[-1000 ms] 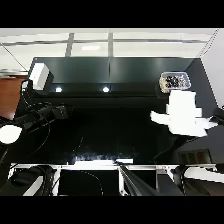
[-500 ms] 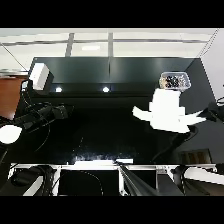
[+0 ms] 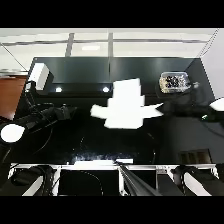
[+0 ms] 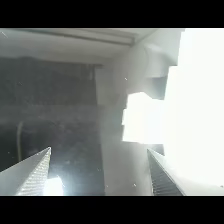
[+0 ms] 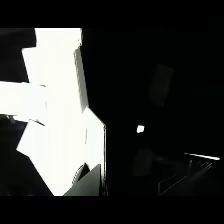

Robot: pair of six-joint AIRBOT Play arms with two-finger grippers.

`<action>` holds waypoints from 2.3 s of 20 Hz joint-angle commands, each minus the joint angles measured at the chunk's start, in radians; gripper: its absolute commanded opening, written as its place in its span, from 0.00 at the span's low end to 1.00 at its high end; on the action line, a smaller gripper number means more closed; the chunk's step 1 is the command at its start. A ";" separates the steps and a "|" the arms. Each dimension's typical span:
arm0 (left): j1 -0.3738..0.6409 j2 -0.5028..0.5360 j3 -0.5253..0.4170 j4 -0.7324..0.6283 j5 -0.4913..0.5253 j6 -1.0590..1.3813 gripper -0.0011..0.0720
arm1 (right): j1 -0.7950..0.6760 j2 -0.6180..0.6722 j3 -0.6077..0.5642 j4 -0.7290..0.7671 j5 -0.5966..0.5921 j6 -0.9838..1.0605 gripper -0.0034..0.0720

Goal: Fold the box and place the chain.

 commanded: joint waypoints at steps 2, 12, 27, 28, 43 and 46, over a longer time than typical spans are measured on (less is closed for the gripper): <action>-0.032 -0.070 0.002 -0.032 -0.010 0.037 0.99 | 0.399 0.145 -0.200 0.033 -0.378 -0.015 0.06; 0.177 -0.566 0.071 -0.709 -0.460 0.790 0.99 | 0.586 0.163 -0.238 0.014 -0.486 -0.008 0.06; 0.147 -0.969 0.378 -0.497 -0.840 1.130 0.06 | 0.584 0.163 -0.238 0.002 -0.459 0.021 0.06; 0.153 -0.970 0.391 -0.499 -0.858 1.149 0.06 | 0.571 0.163 -0.233 -0.043 -0.449 0.022 0.07; -0.059 -0.707 0.358 -0.431 -0.504 1.576 0.05 | 0.175 0.163 0.072 -0.674 0.053 -0.195 0.99; -0.142 -0.691 0.325 -0.455 -0.415 1.582 0.05 | 0.205 0.163 0.060 -0.639 0.040 -0.307 0.99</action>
